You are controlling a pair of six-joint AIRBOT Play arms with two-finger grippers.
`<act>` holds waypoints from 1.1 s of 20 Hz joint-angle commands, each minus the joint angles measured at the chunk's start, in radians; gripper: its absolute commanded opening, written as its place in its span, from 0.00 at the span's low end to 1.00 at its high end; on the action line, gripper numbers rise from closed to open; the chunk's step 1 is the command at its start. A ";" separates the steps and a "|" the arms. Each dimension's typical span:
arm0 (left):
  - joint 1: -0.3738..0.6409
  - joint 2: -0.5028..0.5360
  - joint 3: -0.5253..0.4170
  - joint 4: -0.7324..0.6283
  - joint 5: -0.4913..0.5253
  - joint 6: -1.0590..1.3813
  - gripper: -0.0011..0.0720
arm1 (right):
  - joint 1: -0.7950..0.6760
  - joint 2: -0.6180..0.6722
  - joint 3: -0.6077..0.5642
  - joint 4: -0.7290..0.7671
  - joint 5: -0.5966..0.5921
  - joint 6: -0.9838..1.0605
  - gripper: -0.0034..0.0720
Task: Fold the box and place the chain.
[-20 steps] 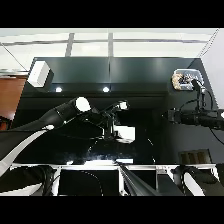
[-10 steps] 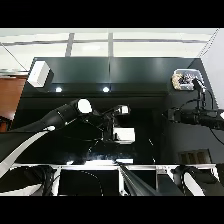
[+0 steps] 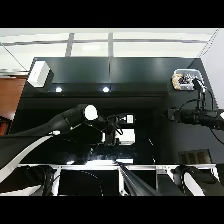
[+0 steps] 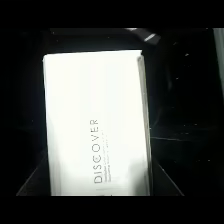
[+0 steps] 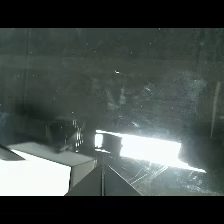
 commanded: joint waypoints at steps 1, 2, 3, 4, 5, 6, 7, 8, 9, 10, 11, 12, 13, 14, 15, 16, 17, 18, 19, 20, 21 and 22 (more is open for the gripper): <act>-0.034 -0.033 0.000 0.035 0.068 0.001 0.99 | -0.001 0.001 -0.001 0.000 0.000 0.000 0.07; -0.034 -0.043 0.000 0.034 0.069 -0.002 0.99 | 0.000 0.001 -0.001 0.000 0.000 0.000 0.07; -0.034 -0.048 0.000 0.034 0.072 -0.001 0.99 | -0.001 0.001 -0.001 0.000 0.000 0.000 0.07; -0.034 -0.048 0.000 0.034 0.077 -0.001 0.98 | 0.000 0.001 -0.001 0.000 -0.003 0.000 0.07; -0.034 -0.047 0.001 0.035 0.079 -0.001 0.88 | 0.000 0.001 -0.001 0.000 -0.010 0.000 0.07; -0.034 -0.047 0.003 0.037 0.073 -0.001 0.66 | 0.000 0.001 -0.001 0.000 -0.019 0.000 0.07; -0.032 -0.045 0.006 0.052 0.064 -0.001 0.41 | -0.001 0.001 -0.001 0.000 -0.028 0.000 0.07; -0.029 -0.037 0.007 0.067 0.049 -0.002 0.28 | -0.001 0.001 -0.001 0.000 -0.032 0.000 0.07; -0.021 -0.025 0.007 0.075 0.027 -0.002 0.19 | 0.000 0.001 -0.001 0.001 -0.032 0.001 0.07; -0.005 -0.010 0.006 0.091 0.004 -0.023 0.19 | 0.000 0.001 -0.001 0.001 -0.032 0.001 0.07; 0.021 0.010 0.006 0.137 -0.013 -0.079 0.19 | -0.001 0.001 -0.001 0.001 -0.032 0.001 0.07; 0.058 0.034 0.006 0.208 -0.029 -0.143 0.19 | 0.000 0.001 -0.001 0.001 -0.032 0.001 0.07; 0.103 0.056 0.006 0.271 -0.051 -0.206 0.19 | -0.001 0.001 -0.001 0.001 -0.032 0.000 0.07; 0.165 0.080 0.006 0.325 -0.082 -0.271 0.19 | 0.000 0.001 -0.001 0.001 -0.033 0.001 0.07; 0.232 0.101 0.006 0.366 -0.116 -0.332 0.19 | -0.001 0.001 -0.001 0.001 -0.033 0.000 0.07; 0.306 0.120 0.004 0.409 -0.147 -0.420 0.19 | 0.000 0.001 -0.001 0.001 -0.034 0.000 0.07; 0.394 0.135 0.004 0.472 -0.176 -0.578 0.19 | 0.000 0.001 -0.001 0.001 -0.037 0.001 0.07; 0.490 0.145 0.004 0.529 -0.212 -0.746 0.21 | 0.000 0.001 -0.001 0.001 -0.040 0.001 0.07; 0.583 0.148 0.004 0.554 -0.251 -0.843 0.24 | 0.000 0.001 -0.001 0.001 -0.044 0.001 0.07; 0.686 0.148 0.004 0.553 -0.277 -0.873 0.24 | 0.000 0.001 -0.001 0.001 -0.050 0.001 0.07; 0.775 0.148 0.004 0.549 -0.286 -0.873 0.24 | -0.001 0.001 -0.001 0.002 -0.055 0.001 0.07; 0.862 0.148 0.004 0.548 -0.283 -0.873 0.24 | 0.000 0.001 -0.001 0.001 -0.059 0.001 0.07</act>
